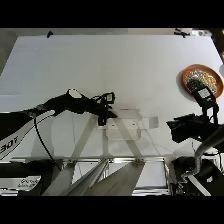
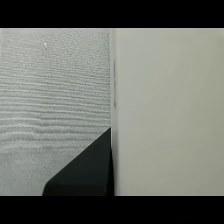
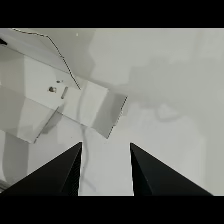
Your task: Fold the box and place the chain.
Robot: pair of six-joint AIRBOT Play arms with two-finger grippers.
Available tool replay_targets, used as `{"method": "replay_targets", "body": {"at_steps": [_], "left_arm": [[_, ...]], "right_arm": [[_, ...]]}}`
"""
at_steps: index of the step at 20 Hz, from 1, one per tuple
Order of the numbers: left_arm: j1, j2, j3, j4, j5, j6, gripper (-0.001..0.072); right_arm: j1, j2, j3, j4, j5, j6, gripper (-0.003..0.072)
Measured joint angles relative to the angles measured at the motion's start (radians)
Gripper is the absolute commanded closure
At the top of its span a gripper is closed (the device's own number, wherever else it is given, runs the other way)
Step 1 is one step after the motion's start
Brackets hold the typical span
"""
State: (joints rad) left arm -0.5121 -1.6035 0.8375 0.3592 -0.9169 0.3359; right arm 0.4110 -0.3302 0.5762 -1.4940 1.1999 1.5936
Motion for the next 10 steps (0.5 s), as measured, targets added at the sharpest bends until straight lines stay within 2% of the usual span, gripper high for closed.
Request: {"method": "replay_targets", "body": {"at_steps": [4, 8, 9, 10], "left_arm": [[0.000, 0.000, 0.000, 0.000, 0.000, 0.000, 0.0697], [0.000, 0.000, 0.000, 0.000, 0.000, 0.000, 0.0697], [0.000, 0.000, 0.000, 0.000, 0.000, 0.000, 0.0697], [0.000, 0.000, 0.000, 0.000, 0.000, 0.000, 0.0697]], "right_arm": [[0.000, -0.026, -0.027, -0.011, -0.040, -0.171, 0.0341], [0.000, -0.128, -0.040, 0.010, -0.081, -0.420, 0.0344], [0.000, -0.160, -0.042, 0.027, -0.092, -0.473, 0.0369], [0.000, -0.190, -0.043, 0.048, -0.101, -0.524, 0.0474]]}}
